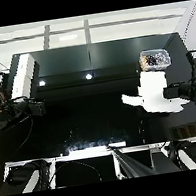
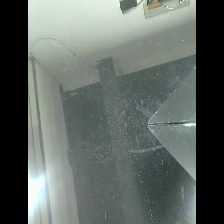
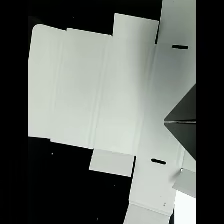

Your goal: Fold the box and place the chain.

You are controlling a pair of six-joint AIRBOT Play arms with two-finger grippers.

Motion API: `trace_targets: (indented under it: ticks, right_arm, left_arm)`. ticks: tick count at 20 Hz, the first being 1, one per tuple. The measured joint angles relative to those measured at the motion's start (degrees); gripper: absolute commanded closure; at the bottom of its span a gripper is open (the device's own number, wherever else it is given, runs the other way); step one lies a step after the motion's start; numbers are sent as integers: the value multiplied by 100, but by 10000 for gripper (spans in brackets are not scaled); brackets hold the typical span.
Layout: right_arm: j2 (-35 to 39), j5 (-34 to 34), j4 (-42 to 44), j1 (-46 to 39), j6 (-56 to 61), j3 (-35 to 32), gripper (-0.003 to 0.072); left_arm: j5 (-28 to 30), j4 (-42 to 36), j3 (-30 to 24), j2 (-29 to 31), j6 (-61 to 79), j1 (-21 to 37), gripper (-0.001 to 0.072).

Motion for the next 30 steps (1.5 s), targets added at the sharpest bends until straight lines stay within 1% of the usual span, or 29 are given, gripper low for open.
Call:
trace_targets:
  ticks: [13, 16, 17, 18, 19, 21, 22, 23, 24, 26, 27, 29, 30]
  right_arm:
    - [0, 2, 2, 0, 0, -2, 665]
    - [0, 133, 35, 0, 0, -2, 662]
    - [0, 249, 87, 0, 2, -2, 488]
    - [0, 372, 151, 0, 2, -2, 48]
    - [-7, 479, 173, 0, 2, -2, -22]
    - [-31, 610, 63, -2, 17, -2, -22]
    - [-52, 643, -90, -24, 109, -2, -21]
    - [-68, 651, -345, -76, 291, 0, -21]
    - [-98, 675, -752, -195, 619, 7, -20]
    - [-199, 693, -1657, -632, 1447, 74, -13]
    - [-306, 710, -2037, -979, 1805, 125, -14]
    - [-643, 785, -2374, -1755, 2205, 282, -13]
    - [-901, 800, -2280, -2199, 2208, 400, -13]
  left_arm:
    - [0, 0, 0, 0, 0, 0, 680]
    - [9, -2, 0, 0, 0, 0, 679]
    - [87, -28, 0, -13, -2, -2, 679]
    - [212, -85, 0, -20, -2, -2, 679]
    - [376, -142, 0, -31, -2, -2, 679]
    - [782, -295, 0, -39, -20, -2, 677]
    - [946, -415, 0, -44, -22, -4, 579]
    - [1119, -544, 0, -61, -20, -4, 179]
    - [1244, -656, 0, -85, -22, -4, 4]
    - [1368, -828, 0, -160, -37, -4, 4]
    - [1368, -883, 0, -208, -33, -4, 4]
    - [1270, -955, 0, -308, -35, -4, 4]
    - [1224, -977, 0, -361, -31, -4, 4]
